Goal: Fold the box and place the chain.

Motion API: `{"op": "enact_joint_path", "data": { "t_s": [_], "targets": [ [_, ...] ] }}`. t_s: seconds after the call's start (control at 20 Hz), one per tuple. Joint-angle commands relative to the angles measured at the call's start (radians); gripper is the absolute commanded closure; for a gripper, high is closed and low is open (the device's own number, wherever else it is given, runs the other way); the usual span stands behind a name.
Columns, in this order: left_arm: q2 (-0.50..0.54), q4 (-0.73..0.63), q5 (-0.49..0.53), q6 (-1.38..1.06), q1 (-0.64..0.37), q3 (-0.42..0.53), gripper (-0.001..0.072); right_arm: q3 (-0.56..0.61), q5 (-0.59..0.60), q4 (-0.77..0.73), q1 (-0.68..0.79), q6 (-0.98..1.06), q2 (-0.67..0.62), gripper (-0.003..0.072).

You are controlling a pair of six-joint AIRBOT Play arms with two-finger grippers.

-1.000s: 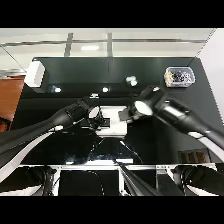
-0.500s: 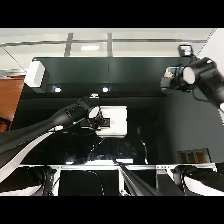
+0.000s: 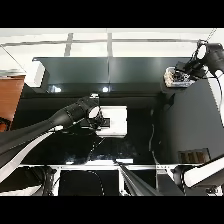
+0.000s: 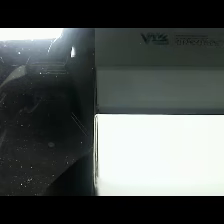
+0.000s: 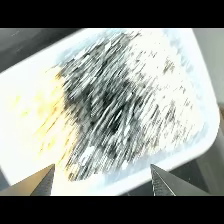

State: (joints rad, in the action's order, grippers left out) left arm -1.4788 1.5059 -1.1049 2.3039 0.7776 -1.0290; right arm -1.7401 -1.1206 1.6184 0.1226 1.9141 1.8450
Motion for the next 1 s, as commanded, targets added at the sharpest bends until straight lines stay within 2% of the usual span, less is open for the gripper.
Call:
{"op": "enact_joint_path", "data": {
  "t_s": [0.0,0.1,0.3,0.65,0.8,0.9,0.95],
  "targets": [
    [0.0,0.001,-0.001,0.0,0.0,0.0,0.0679,-0.149,-0.053,-0.015,0.031,-0.008,0.144,0.0029],
    [0.0,0.0,0.0,0.0,0.001,0.0,0.0679,-0.151,-0.021,-0.034,0.033,-0.007,0.169,0.0087],
    [0.0,0.0,0.0,0.0,0.001,0.0,0.0679,-0.154,-0.004,-0.073,0.033,-0.006,0.185,0.009],
    [0.0,0.0,0.0,0.0,0.001,0.0,0.0679,-0.278,-0.132,-0.078,0.026,-0.009,0.185,0.009],
    [0.0,0.0,0.0,0.0,0.001,0.0,0.0679,-0.278,-0.166,-0.078,0.023,-0.007,0.192,0.0091],
    [0.0,0.0,0.0,0.0,0.001,0.0,0.0679,-0.278,-0.174,-0.077,0.023,-0.007,0.205,0.0206],
    [0.0,0.0,0.0,0.0,0.001,0.0,0.0679,-0.278,-0.174,-0.077,0.023,-0.007,0.212,0.0207]
  ]
}}
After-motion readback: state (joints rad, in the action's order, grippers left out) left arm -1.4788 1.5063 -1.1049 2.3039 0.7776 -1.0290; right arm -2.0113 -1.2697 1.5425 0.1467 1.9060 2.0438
